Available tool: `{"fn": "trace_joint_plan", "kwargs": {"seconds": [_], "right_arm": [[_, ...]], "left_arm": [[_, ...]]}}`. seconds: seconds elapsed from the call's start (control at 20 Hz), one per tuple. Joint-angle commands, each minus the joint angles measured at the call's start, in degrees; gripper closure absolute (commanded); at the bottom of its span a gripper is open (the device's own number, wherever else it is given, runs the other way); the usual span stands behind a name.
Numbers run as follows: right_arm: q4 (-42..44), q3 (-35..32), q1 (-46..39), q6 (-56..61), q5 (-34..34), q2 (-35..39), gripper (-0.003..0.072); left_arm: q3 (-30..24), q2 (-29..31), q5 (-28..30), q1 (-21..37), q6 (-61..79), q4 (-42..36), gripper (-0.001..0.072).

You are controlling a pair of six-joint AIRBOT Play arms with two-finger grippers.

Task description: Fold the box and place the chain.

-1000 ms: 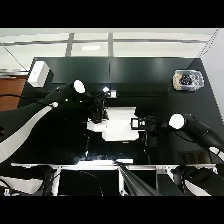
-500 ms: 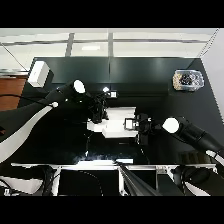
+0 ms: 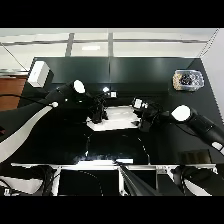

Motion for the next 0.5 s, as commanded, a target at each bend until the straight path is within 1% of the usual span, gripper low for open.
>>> {"fn": "trace_joint_plan", "kwargs": {"seconds": [0.0, 0.2, 0.3, 0.45], "right_arm": [[4.26, 0.46, -2.86, -4.79, 0.39, -1.18, -0.0025], [17.68, 0.46, -2.82, -16.87, 5.27, -6.05, -0.0025], [19.50, 0.46, -2.82, -20.35, 7.43, -8.09, -0.0025], [18.10, -0.39, -2.71, -20.33, 10.78, -9.05, -0.0025]], "left_arm": [[0.07, -0.02, -0.09, 0.07, 0.11, 0.00, 0.0683], [0.17, -0.02, -0.09, 0.07, 0.09, -0.20, 0.0683], [0.17, -0.02, -0.11, 0.07, 0.09, -0.22, 0.0683], [0.17, -0.02, -0.11, 0.07, 0.09, -0.24, 0.0683]]}}
